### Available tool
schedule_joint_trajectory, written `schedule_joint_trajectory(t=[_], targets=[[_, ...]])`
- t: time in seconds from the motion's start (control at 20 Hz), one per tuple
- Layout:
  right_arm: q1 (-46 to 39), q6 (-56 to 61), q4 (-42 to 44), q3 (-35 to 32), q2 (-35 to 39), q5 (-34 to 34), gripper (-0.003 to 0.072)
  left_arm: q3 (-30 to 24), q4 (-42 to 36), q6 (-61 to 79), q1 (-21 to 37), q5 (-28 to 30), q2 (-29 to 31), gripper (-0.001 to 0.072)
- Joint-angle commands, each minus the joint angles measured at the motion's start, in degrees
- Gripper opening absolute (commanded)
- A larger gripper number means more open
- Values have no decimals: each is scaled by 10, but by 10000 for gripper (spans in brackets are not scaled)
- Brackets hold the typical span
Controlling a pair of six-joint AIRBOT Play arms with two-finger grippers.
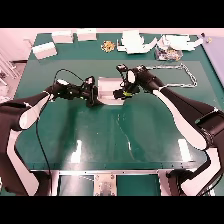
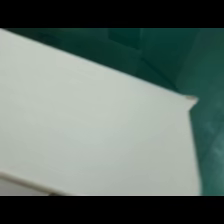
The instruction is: Fold the box and place the chain.
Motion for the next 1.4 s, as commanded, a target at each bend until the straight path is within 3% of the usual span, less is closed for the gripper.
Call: schedule_joint_trajectory(t=[0.0,0.1,0.15,0.25,0.3,0.95,1.15,1.3,1.35], targets=[[1,3,3,7,-4,22,69,0,0,2,-1,-3,0,513],[0,3,3,7,-4,27,173,0,0,1,-1,-3,0,513],[-2,9,-2,7,-4,30,183,0,0,1,-1,-3,0,512],[-8,34,-11,8,-3,33,338,0,0,1,-1,-3,0,513],[-11,41,-11,10,-3,34,349,0,0,1,-1,-3,0,513],[-4,64,3,34,-13,29,341,0,0,1,-1,-3,0,513],[-2,68,1,34,-24,26,213,0,0,1,-1,-3,0,513],[-2,76,1,34,-31,10,193,0,-1,1,-1,-3,0,513],[-2,76,1,34,-32,9,149,0,-1,1,-1,-3,0,512]])
